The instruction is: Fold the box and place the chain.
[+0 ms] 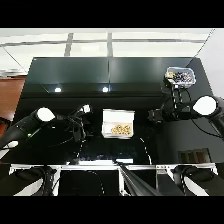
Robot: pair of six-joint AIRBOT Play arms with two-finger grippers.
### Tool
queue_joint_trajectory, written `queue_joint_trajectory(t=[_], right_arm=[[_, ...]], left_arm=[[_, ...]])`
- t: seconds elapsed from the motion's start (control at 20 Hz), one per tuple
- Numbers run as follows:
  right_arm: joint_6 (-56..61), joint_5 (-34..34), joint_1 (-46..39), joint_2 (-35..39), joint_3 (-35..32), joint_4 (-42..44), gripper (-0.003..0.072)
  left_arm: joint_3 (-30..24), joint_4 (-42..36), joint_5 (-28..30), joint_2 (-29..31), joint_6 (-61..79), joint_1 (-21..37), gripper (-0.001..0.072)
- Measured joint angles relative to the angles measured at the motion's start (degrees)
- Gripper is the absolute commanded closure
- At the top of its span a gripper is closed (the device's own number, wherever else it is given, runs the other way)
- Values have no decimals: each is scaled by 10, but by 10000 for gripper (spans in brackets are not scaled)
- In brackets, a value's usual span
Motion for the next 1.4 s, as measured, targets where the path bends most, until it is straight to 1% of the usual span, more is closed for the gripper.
queue_joint_trajectory(t=[0.15, 0.35, 0.6, 0.75, 1.0, 1.05, 1.1, 1.15, 1.2, 1.25, 1.3, 1.35, 1.4], right_arm=[[0, 0, 0, 0, 0, 1, 561], [0, -1, 0, 0, 0, 2, 561], [0, -2, 0, 0, 0, 2, 562], [0, -2, 0, 0, 0, 2, 561], [0, -3, 0, 0, 0, 2, 562], [0, -4, 0, 0, 0, 2, 562], [0, -4, 0, 0, 0, 2, 561], [0, -5, 0, 0, 0, 2, 561], [0, -7, 0, 0, 0, 2, 561], [0, -9, 0, 0, 0, 1, 561], [0, -15, 0, -1, 0, 0, 559], [0, -21, 0, -1, 0, -2, 432], [0, -34, 0, -1, 0, -5, 67]], left_arm=[[2, -19, 8, -30, 128, -7, -11], [17, -81, 5, -69, 216, -14, -9], [32, -114, 17, -104, 243, -39, -7], [40, -134, 33, -112, 245, -54, -7], [43, -151, 45, -116, 245, -65, -1], [43, -153, 44, -117, 245, -68, 42], [43, -153, 39, -117, 245, -73, 139], [43, -152, 38, -117, 245, -78, 217], [43, -150, 37, -117, 246, -82, 243], [43, -148, 36, -117, 246, -86, 343], [43, -147, 35, -117, 246, -90, 363], [43, -146, 35, -117, 246, -92, 360], [43, -145, 35, -117, 246, -94, 360]])
